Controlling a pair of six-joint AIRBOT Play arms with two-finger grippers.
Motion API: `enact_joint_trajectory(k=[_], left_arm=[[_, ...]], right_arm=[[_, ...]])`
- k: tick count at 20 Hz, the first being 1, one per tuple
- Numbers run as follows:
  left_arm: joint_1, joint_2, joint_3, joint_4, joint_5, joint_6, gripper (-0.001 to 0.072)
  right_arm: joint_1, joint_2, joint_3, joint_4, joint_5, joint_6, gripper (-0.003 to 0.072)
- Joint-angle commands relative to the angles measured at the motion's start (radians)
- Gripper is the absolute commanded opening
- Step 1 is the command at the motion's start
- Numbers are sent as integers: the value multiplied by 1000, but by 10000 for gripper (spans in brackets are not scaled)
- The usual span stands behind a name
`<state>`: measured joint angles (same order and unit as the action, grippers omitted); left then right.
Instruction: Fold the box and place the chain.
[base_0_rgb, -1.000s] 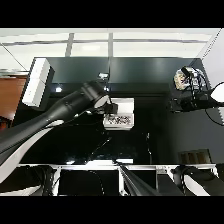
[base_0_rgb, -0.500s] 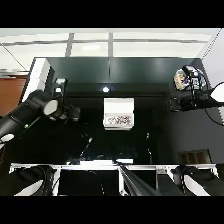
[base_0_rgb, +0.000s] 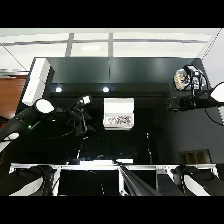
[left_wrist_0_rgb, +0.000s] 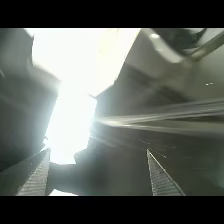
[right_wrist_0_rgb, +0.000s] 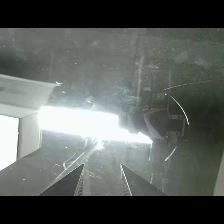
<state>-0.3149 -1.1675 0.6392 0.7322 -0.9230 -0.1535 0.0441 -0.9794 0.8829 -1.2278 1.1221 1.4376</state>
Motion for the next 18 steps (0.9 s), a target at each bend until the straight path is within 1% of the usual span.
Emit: enact_joint_trajectory(k=[1,2,4,6,8,12,15,18], left_arm=[[-17,-66,19,-126,114,445,714],[-18,-111,38,-153,82,455,714],[-20,-181,63,-223,63,485,714],[-19,-216,80,-223,56,488,713],[-26,-233,85,-222,47,488,713],[-54,-252,91,-222,67,495,712],[-59,-262,107,-222,87,493,712],[-61,-282,133,-221,75,493,712]], right_arm=[[0,-1,0,5,-1,7,268],[0,-1,0,5,-2,7,268],[0,-1,0,6,-1,7,268],[0,-1,0,25,-2,6,268],[0,-1,0,31,-2,6,268],[0,-1,0,31,-6,6,268],[0,-1,0,31,-8,6,268],[0,-1,0,30,-8,6,268]])
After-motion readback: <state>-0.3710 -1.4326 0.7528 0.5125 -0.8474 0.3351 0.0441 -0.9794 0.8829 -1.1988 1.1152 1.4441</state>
